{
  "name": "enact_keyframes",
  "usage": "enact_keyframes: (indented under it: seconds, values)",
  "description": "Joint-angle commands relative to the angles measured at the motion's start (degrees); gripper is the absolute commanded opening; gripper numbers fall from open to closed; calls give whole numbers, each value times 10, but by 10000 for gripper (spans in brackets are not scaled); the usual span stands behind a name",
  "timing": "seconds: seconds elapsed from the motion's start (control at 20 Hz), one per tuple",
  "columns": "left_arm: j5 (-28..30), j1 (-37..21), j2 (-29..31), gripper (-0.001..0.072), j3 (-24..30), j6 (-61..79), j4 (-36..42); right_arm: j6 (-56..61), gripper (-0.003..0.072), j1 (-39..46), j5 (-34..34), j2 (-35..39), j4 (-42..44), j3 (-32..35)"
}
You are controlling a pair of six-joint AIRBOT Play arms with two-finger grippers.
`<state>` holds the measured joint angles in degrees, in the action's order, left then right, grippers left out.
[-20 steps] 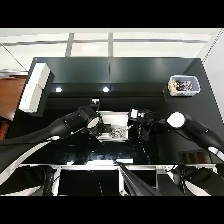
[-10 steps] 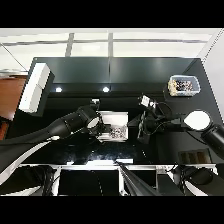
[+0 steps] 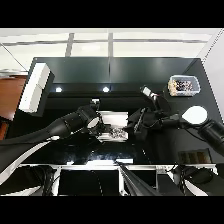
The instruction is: Fold the box and place the chain.
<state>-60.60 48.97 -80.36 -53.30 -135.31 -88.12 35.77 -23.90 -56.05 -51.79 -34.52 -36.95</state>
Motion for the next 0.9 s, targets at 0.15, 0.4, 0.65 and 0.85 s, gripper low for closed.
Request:
enact_keyframes:
  seconds: [0.15,0.4,0.65,0.85]
  values:
    - [-14,-5,6,27,-15,-34,-18,31,561,132,-101,-1,1,-6]
    - [20,-8,-3,28,-15,-65,-9,39,562,152,-103,-1,5,-6]
    - [41,-7,-7,35,-15,-63,6,46,561,152,-103,-1,5,-6]
    - [18,-7,-1,447,-22,-56,7,46,561,152,-102,-1,5,-6]
